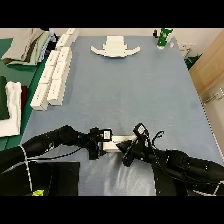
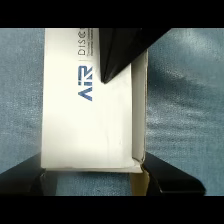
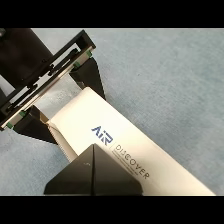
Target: Fold the box.
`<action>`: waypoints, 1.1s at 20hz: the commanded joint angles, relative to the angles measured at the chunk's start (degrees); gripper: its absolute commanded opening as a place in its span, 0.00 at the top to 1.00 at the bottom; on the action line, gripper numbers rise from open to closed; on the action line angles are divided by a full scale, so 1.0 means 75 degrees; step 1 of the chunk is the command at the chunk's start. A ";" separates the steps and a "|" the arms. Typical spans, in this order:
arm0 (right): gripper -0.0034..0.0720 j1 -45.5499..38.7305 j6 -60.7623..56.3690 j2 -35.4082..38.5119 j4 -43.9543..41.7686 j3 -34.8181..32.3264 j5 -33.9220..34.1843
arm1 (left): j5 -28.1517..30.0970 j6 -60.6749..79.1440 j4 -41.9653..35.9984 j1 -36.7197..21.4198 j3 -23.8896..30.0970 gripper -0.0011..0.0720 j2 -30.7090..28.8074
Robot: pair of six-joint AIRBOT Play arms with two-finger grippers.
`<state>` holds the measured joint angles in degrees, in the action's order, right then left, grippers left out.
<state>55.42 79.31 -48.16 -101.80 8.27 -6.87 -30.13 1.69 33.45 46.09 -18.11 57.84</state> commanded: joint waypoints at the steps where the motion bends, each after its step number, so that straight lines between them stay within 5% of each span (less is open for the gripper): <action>1: 0.95 0.0006 0.0000 0.0201 -0.0003 -0.0003 -0.0041 | 0.0000 0.0000 0.0003 0.0000 -0.0006 0.26 0.0000; 17: 0.95 -0.0061 0.0122 0.1244 0.0300 0.0122 0.0087 | 0.0000 0.0000 0.0003 0.0000 -0.0003 0.26 0.0000; 19: 0.95 -0.0122 0.0119 0.1241 0.0557 0.0711 0.1539 | 0.0000 0.0000 0.0003 0.0000 -0.0003 0.26 0.0000; 22: 0.95 -0.0653 0.0050 0.1227 0.1804 0.2151 0.4948 | 0.0000 0.0000 0.0003 0.0000 -0.0003 0.26 0.0000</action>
<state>52.97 80.12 -38.98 -95.35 17.15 9.82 -30.15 1.69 33.47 46.09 -18.11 57.84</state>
